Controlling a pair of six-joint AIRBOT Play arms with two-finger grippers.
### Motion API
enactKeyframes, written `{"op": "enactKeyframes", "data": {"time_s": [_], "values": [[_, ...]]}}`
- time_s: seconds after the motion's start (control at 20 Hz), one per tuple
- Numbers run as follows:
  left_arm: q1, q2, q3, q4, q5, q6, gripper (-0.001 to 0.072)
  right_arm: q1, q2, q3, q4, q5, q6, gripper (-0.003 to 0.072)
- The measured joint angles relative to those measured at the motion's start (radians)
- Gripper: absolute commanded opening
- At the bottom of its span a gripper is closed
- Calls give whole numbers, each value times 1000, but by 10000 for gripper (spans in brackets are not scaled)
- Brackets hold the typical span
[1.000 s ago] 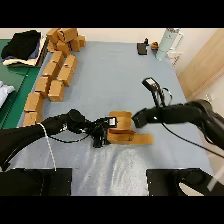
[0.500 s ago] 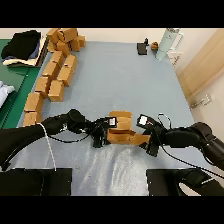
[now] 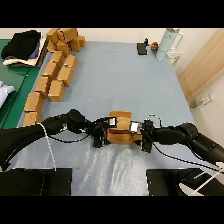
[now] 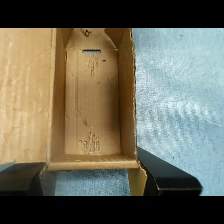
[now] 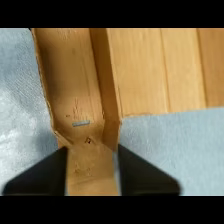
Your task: Fold the box.
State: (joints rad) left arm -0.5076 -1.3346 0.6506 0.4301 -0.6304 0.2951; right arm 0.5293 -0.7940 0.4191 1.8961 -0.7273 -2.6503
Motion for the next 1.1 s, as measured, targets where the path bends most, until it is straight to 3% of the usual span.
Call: {"op": "enactKeyframes", "data": {"time_s": [0.1, 0.2, 0.4, 0.45, 0.5, 0.55, 0.6, 0.8, 0.9, 1.1], "values": [[0, 0, 0, 0, 0, 0, 464, 22, -14, 0, 4, 16, -11, 216], [0, 0, 0, 0, 0, 0, 464, 45, -27, 0, 11, 26, -19, 142], [0, 0, 0, 0, 0, 1, 464, 76, -47, 0, 17, 66, -38, 144], [0, 0, 0, 0, -1, 0, 464, 79, -53, -1, 17, 84, -46, 169], [0, 0, 0, 1, 0, 1, 464, 82, -61, -1, 17, 99, -53, 251], [0, 0, 0, 2, 0, 1, 464, 84, -69, -1, 19, 113, -57, 406], [0, 0, 0, 2, -1, 2, 464, 86, -76, -1, 23, 121, -64, 491], [1, 0, 0, 3, 0, 2, 464, 88, -93, -1, 38, 138, -72, 496], [1, 0, 0, 2, 1, 1, 464, 89, -97, -1, 43, 143, -73, 597], [1, 0, 0, 1, 2, 0, 464, 89, -105, -1, 47, 147, -75, 597]]}}
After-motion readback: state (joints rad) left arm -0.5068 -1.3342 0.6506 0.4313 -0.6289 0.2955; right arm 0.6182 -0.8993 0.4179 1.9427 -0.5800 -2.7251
